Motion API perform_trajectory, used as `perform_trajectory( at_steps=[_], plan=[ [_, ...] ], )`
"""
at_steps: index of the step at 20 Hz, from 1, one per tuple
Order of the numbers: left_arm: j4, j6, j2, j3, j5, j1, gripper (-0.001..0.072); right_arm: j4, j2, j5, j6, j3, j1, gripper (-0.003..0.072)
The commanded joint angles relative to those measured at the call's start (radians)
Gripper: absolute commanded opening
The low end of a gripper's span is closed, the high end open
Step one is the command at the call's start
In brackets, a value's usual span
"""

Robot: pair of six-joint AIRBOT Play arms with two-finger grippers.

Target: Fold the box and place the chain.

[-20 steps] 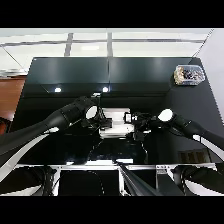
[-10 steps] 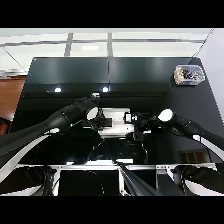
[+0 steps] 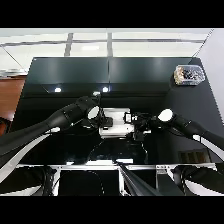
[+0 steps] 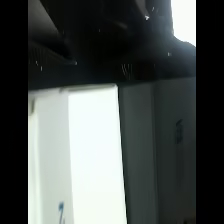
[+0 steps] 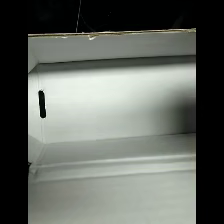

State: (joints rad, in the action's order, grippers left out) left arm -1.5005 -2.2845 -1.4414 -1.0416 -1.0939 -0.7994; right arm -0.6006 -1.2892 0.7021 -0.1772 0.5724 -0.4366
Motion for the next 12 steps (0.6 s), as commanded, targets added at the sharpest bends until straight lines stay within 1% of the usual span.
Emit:
perform_trajectory(
  at_steps=[1,4,7,8,9,10,11,12],
  plan=[
    [-0.071,-0.025,-0.020,-0.024,-0.052,-0.019,0.0482,0.001,0.000,0.000,0.001,0.000,0.000,0.0418],
    [-0.089,-0.032,-0.048,-0.037,-0.056,-0.050,0.0482,0.001,0.000,0.000,0.001,0.000,0.000,0.0417],
    [-0.089,-0.038,-0.052,-0.040,-0.051,-0.051,0.0481,0.001,0.000,0.000,0.001,0.000,0.000,0.0418],
    [-0.089,-0.048,-0.052,-0.041,-0.050,-0.051,0.0449,0.001,0.000,0.000,0.001,0.000,0.000,0.0418],
    [-0.088,-0.052,-0.052,-0.041,-0.048,-0.051,0.0296,0.001,0.000,0.000,0.001,0.000,0.000,0.0418],
    [-0.088,-0.051,-0.052,-0.041,-0.044,-0.051,0.0203,0.001,0.000,0.000,0.001,0.000,0.000,0.0418],
    [-0.083,-0.051,-0.052,-0.041,-0.039,-0.051,0.0141,0.001,0.000,0.000,0.001,0.000,0.000,0.0418],
    [-0.082,-0.052,-0.052,-0.041,-0.038,-0.051,0.0134,0.001,0.000,0.000,0.001,0.000,0.000,0.0418]
  ],
)
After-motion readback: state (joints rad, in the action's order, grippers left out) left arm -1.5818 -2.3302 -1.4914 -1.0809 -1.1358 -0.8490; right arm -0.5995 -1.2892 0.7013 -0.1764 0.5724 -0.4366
